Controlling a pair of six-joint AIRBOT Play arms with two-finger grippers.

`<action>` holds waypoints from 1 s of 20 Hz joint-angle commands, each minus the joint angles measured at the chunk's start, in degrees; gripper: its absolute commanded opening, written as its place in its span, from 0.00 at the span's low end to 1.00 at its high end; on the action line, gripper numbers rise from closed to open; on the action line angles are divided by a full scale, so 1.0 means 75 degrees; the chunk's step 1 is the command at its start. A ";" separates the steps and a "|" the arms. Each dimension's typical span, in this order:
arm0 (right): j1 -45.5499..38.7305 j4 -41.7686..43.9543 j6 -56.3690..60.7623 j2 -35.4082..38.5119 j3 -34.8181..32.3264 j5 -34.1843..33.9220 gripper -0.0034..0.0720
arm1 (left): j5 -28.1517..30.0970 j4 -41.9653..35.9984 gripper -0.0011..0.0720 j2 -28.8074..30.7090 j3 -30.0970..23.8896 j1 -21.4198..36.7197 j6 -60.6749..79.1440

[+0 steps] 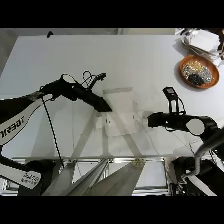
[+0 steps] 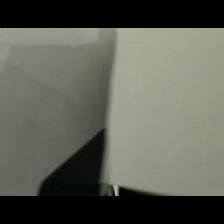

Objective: Fold the box and place the chain.

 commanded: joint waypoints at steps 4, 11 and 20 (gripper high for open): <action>0.0006 0.0332 0.0006 -0.0003 0.0064 0.0082 0.23 | 0.0026 0.0169 0.02 0.0300 0.0009 0.0003 0.0921; 0.0000 0.0213 0.0000 0.0085 0.1617 0.2314 0.50 | -0.0187 0.1990 0.01 0.1775 -0.0090 -0.0067 0.1046; 0.0000 -0.0035 0.0000 0.1378 0.2119 0.3605 0.50 | 0.1154 0.0947 0.01 0.2879 -0.2119 -0.0460 0.2952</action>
